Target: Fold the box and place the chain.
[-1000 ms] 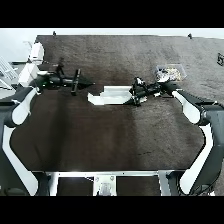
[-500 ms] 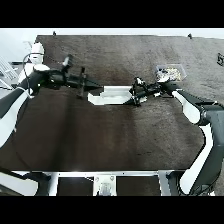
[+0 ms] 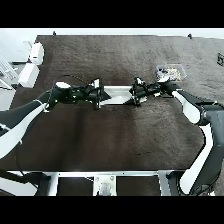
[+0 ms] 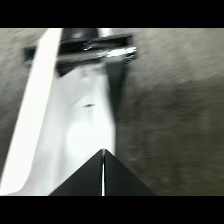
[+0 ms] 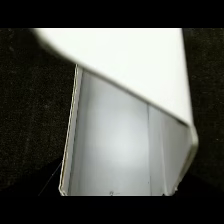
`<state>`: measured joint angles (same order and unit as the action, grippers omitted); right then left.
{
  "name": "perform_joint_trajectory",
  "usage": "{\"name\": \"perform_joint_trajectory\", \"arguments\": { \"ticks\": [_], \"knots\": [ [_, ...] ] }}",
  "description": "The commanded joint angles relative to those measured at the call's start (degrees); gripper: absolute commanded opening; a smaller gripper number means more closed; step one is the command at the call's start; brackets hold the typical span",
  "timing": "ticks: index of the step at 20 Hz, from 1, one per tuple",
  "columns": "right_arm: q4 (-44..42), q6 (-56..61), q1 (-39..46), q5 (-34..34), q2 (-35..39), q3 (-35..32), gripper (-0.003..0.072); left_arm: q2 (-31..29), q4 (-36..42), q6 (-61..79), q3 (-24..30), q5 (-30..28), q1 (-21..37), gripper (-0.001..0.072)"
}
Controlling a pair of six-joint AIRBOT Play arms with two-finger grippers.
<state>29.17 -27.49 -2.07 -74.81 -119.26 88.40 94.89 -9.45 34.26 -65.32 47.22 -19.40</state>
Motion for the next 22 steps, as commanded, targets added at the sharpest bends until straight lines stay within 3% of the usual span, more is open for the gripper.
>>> {"name": "perform_joint_trajectory", "arguments": {
  "ticks": [1,8,22],
  "knots": [
    [0.0,0.0,0.0,0.0,0.0,0.0,0.0406,2.9,2.5,1.8,-3.0,-6.5,-0.9,0.0016],
    [0.0,0.0,0.0,0.0,0.0,0.0,0.0406,9.3,3.0,0.3,-14.0,-12.3,-0.9,0.0018],
    [0.0,0.0,0.0,0.0,0.0,0.0,0.0406,14.3,3.9,-1.4,-14.4,-11.7,-0.9,0.0019]
  ]
}}
